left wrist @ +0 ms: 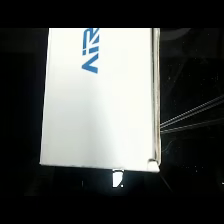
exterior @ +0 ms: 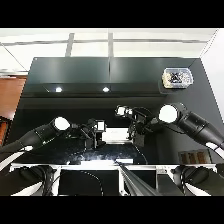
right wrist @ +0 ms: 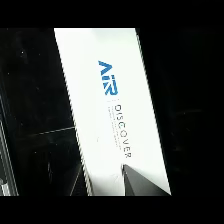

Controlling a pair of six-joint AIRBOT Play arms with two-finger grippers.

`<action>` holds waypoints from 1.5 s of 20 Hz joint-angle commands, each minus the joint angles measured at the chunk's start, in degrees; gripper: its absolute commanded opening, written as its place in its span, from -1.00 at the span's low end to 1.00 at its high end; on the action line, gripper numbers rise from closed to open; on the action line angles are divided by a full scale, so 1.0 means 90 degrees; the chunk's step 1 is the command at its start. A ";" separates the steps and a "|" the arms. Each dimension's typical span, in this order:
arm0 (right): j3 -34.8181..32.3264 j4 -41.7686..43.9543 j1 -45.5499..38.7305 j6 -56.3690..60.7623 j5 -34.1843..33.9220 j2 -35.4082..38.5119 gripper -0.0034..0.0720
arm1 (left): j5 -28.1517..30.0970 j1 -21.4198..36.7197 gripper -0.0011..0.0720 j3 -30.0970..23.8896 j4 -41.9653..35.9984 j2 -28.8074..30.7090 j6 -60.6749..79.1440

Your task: Fold the box and place the chain.

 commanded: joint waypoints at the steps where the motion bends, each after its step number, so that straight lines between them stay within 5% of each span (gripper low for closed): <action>1: 0.0000 0.0002 0.0002 0.0000 -0.0029 -0.0012 -0.04 | 0.0000 -0.0002 -0.18 0.0005 0.0002 -0.0005 0.0010; 12: 0.0000 0.0056 0.0002 0.0063 -0.0095 -0.0238 -0.04 | 0.0000 -0.0002 -0.18 0.0005 0.0002 -0.0005 0.0010; 16: 0.0044 0.0051 -0.0100 0.1039 -0.0063 -0.0163 -0.04 | 0.0000 -0.0002 -0.18 0.0005 0.0002 -0.0005 0.0010; 22: 0.0216 0.0165 -0.1231 0.2475 0.1192 0.0338 -0.05 | -0.0002 -0.0002 -0.18 0.0005 0.0002 -0.0005 0.0010; 24: 0.0211 0.0389 -0.1583 0.2385 0.1700 0.0347 -0.29 | 0.0000 -0.0002 -0.18 0.0005 0.0002 -0.0005 0.0010; 30: 0.0393 0.0410 -0.1588 0.1503 0.1333 0.0350 -0.29 | 0.0000 -0.0002 -0.18 0.0005 0.0002 -0.0005 0.0010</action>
